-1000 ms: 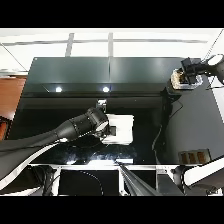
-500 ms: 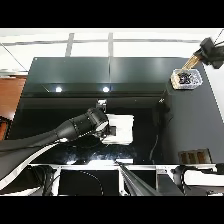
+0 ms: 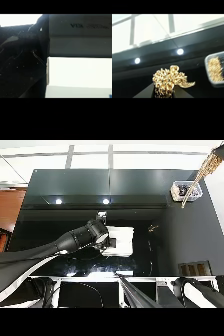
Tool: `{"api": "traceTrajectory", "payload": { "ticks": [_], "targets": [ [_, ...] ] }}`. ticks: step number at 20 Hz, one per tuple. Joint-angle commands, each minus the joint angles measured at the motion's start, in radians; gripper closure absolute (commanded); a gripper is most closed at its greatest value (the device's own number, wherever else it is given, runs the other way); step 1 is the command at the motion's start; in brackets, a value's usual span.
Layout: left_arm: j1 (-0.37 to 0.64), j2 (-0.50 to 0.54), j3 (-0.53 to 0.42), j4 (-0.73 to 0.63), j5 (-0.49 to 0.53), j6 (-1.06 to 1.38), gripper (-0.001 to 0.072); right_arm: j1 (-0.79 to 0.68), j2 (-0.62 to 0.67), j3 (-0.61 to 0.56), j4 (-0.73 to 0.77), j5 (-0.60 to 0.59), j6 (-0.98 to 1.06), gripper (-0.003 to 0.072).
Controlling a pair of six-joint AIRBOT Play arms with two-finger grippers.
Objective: Fold the box and place the chain.
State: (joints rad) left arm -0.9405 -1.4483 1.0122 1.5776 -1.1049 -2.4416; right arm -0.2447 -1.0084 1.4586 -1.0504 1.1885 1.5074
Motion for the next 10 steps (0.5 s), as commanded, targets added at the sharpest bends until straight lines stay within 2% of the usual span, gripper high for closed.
{"api": "traceTrajectory", "payload": {
  "ticks": [1,5,10],
  "targets": [
    [0.0,0.0,0.0,0.0,0.0,0.0,0.0682,0.076,0.164,-0.127,0.003,0.076,-0.02,0.0646],
    [0.0,0.0,0.0,0.0,0.0,0.0,0.0682,0.238,0.254,-0.218,0.007,0.295,-0.169,0.0657],
    [0.0,0.0,0.0,0.0,0.002,0.0,0.0682,0.459,0.257,-0.234,0.037,0.349,-0.145,0.0656]
  ]
}}
